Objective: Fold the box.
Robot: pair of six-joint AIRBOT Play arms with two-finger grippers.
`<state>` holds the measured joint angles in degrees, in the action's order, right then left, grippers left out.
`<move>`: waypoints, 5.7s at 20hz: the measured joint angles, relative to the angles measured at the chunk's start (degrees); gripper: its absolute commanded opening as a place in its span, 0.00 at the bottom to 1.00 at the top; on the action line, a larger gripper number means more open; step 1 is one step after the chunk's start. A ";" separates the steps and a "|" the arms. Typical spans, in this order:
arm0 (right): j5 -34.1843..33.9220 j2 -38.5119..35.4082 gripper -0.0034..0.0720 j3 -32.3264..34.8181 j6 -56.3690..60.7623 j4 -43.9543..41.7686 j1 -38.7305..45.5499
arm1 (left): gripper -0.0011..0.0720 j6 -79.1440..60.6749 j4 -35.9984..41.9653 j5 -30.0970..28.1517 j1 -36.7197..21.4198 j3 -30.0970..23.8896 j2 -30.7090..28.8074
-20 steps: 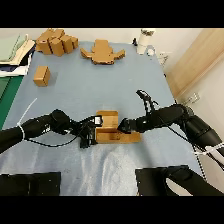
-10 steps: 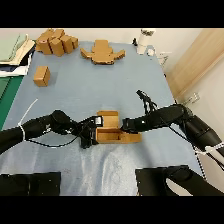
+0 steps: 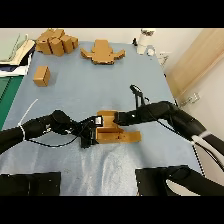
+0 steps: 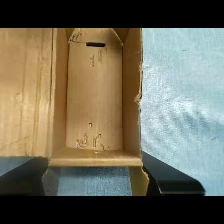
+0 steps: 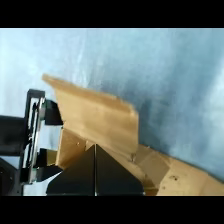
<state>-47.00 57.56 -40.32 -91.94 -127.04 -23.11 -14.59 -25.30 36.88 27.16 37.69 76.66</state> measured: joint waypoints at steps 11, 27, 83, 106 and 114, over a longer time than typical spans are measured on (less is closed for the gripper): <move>1.33 9.53 0.05 -5.29 -4.35 -0.04 -0.22 | 0.66 0.17 -0.07 -0.81 0.35 -0.02 0.02; -0.50 11.08 0.05 -5.64 -5.03 0.57 -0.22 | 0.66 1.14 -1.60 -2.05 1.51 0.00 0.09; -1.92 -4.02 0.41 9.64 -76.11 8.94 0.20 | 0.65 1.14 -1.66 -1.95 1.53 0.00 0.09; 2.10 -3.06 0.48 9.22 -66.18 15.19 -7.15 | 0.66 1.14 -1.66 -1.97 1.53 0.00 0.09; -10.01 -13.66 0.05 6.05 -17.75 53.37 -4.39 | 0.66 1.14 -1.66 -1.97 1.53 0.00 0.09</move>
<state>-57.01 43.90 -34.26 -109.69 -73.67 -27.51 -13.45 -26.96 34.92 28.69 37.69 76.75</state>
